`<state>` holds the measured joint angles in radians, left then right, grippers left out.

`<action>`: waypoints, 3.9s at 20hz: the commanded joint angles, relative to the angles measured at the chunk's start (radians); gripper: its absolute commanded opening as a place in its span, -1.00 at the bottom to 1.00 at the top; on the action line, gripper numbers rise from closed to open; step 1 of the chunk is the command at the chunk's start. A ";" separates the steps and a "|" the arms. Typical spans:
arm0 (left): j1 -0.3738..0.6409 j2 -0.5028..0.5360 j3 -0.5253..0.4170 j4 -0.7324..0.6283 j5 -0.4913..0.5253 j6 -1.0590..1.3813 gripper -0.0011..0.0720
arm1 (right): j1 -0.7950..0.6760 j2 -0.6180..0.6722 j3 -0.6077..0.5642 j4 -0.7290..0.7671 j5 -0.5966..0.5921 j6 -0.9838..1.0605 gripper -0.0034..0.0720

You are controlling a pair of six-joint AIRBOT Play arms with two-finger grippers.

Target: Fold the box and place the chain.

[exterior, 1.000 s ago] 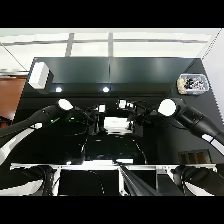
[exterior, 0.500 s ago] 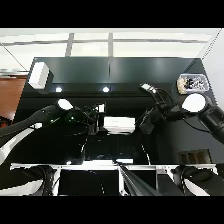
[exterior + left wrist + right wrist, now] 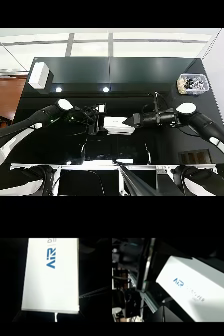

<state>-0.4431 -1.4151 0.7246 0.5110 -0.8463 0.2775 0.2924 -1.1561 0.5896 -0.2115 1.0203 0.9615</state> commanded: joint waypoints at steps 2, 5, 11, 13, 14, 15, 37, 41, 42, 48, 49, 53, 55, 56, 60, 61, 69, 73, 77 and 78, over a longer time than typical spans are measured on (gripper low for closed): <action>0.001 -0.001 0.001 0.000 0.001 -0.001 -0.16 | 0.041 -0.101 -0.008 -0.049 -0.069 0.023 -0.88; 0.000 -0.001 0.001 0.000 0.000 -0.001 -0.16 | 0.048 -0.134 -0.008 -0.100 -0.098 0.027 -0.87; 0.000 -0.001 0.001 0.000 0.001 -0.001 -0.16 | 0.048 -0.134 -0.008 -0.115 -0.109 0.026 -0.87; 0.000 -0.001 0.001 0.000 0.001 -0.001 -0.16 | 0.048 -0.134 -0.008 -0.129 -0.121 0.026 -0.87; 0.000 -0.001 0.001 0.000 0.000 -0.001 -0.16 | 0.048 -0.134 -0.008 -0.142 -0.130 0.025 -0.87; 0.001 -0.001 0.001 0.000 0.000 -0.001 -0.16 | 0.042 -0.130 -0.005 -0.145 -0.124 0.016 -0.87; -0.220 -0.007 0.280 0.152 0.006 -0.435 0.98 | -0.598 0.354 0.121 -0.560 0.249 0.090 -0.87; -0.228 -0.099 0.331 0.159 -0.031 -0.539 0.98 | -0.598 0.354 0.110 -0.561 0.250 0.089 -0.87; -0.228 -0.102 0.331 0.162 -0.044 -0.539 0.98 | -0.598 0.354 0.106 -0.560 0.250 0.089 -0.87; -0.228 -0.101 0.331 0.164 -0.078 -0.546 0.98 | -0.598 0.354 0.103 -0.560 0.225 0.078 -0.87; -0.228 -0.101 0.331 0.166 -0.078 -0.546 0.98 | -0.598 0.354 0.103 -0.560 0.224 0.078 -0.87; -0.230 -0.101 0.331 0.187 -0.079 -0.543 0.98 | -0.598 0.354 0.103 -0.560 0.224 0.078 -0.87; -0.243 -0.101 0.331 0.241 -0.079 -0.544 0.98 | -0.598 0.354 0.103 -0.560 0.216 0.079 -0.87; -0.254 -0.101 0.331 0.263 -0.079 -0.544 0.98 | -0.598 0.354 0.103 -0.560 0.212 0.079 -0.87; -0.302 -0.102 0.330 0.372 -0.062 -0.544 0.98 | -0.598 0.354 0.103 -0.560 0.209 0.079 -0.87; -0.312 -0.103 0.330 0.395 -0.050 -0.546 0.98 | -0.598 0.354 0.103 -0.560 0.209 0.079 -0.87; -0.360 -0.130 0.330 0.454 0.054 -0.597 0.75 | -0.598 0.354 0.103 -0.560 0.209 0.079 -0.87; -0.339 -0.083 0.331 0.595 0.009 -0.811 -0.26 | -0.598 0.354 0.103 -0.560 0.209 0.084 -0.87; -0.185 0.031 0.327 0.883 -0.172 -1.198 -0.26 | -0.598 0.354 0.103 -0.560 0.209 0.087 -0.87; -0.121 0.053 0.321 0.959 -0.227 -1.289 -0.26 | -0.598 0.354 0.103 -0.560 0.209 0.087 -0.87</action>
<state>-0.6765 -1.4246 1.0519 1.2346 -0.9344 -0.7204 -0.3050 -0.8032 0.6930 -0.7715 1.2293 1.0451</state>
